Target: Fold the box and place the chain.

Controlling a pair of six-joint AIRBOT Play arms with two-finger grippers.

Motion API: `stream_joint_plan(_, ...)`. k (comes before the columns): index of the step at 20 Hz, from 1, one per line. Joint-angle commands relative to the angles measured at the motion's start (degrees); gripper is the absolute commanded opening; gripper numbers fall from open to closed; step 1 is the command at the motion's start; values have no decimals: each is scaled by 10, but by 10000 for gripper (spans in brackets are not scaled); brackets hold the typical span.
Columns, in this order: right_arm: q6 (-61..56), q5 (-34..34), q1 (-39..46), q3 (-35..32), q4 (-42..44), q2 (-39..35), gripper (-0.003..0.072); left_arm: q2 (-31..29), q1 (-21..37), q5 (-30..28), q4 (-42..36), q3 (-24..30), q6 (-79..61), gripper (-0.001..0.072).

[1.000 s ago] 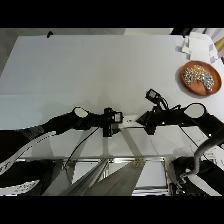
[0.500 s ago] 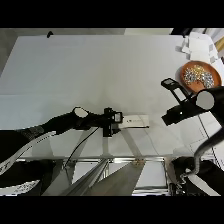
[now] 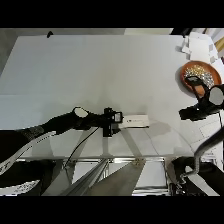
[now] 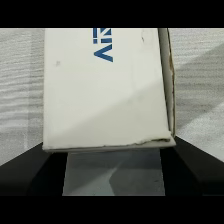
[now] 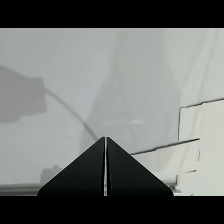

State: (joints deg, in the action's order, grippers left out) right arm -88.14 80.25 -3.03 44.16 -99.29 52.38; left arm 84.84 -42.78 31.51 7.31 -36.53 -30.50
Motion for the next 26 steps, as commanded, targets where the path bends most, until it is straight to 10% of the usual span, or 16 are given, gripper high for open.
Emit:
stream_joint_plan(1, -6, -21, 30, 1, -7, 0, 19, 0, 0, -1, 0, 0, -1, 320)
stream_joint_plan(7, -6, -29, 31, 1, 17, 0, 19, 0, 0, 0, 1, 0, 0, 319)
stream_joint_plan(8, -6, -32, 31, 1, 24, 0, 19, 0, 0, -2, 0, 0, -2, 295)
stream_joint_plan(10, -6, -34, 31, 1, 36, 0, 19, -5, 0, -2, 2, 0, -1, 10)
stream_joint_plan(16, -5, -33, 31, 1, 53, 0, 19, -125, 54, -51, 27, 0, 176, 5)
stream_joint_plan(26, -5, -31, 31, 1, 52, 0, 19, -333, 387, 61, 551, 3, 742, -3)
